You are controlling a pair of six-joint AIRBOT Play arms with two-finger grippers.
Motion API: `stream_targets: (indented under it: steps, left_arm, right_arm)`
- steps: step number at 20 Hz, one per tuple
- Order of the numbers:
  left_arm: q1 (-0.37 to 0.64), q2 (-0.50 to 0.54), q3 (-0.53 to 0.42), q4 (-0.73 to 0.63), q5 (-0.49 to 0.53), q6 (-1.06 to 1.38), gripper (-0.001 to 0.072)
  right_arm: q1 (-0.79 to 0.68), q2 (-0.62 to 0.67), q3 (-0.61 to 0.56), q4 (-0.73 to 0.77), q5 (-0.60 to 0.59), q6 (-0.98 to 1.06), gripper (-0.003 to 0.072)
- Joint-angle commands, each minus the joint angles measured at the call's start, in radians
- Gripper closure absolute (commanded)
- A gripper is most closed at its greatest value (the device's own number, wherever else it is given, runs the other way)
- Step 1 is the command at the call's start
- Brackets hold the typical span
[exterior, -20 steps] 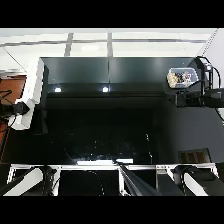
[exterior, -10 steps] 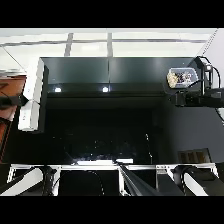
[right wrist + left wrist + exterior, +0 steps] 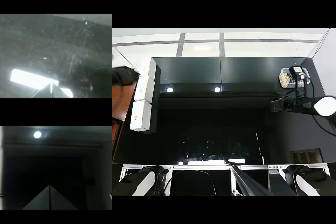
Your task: Fold the box and place the chain.
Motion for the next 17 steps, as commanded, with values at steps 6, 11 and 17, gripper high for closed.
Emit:
stream_targets:
  steps: [6,11,17]
  left_arm:
    - [-0.330,0.373,-0.525,0.253,0.204,-0.234,0.0683]
    - [-0.330,0.383,-0.562,0.253,0.209,-0.234,0.0683]
    - [-0.330,0.383,-0.562,0.254,0.211,-0.234,0.0684]
  right_arm:
    - [0.016,-0.001,-0.092,-0.035,-0.159,0.005,0.0669]
    - [0.016,-0.001,-0.092,-0.035,-0.159,0.004,0.0670]
    - [0.016,-0.001,-0.092,-0.035,-0.159,0.004,0.0669]
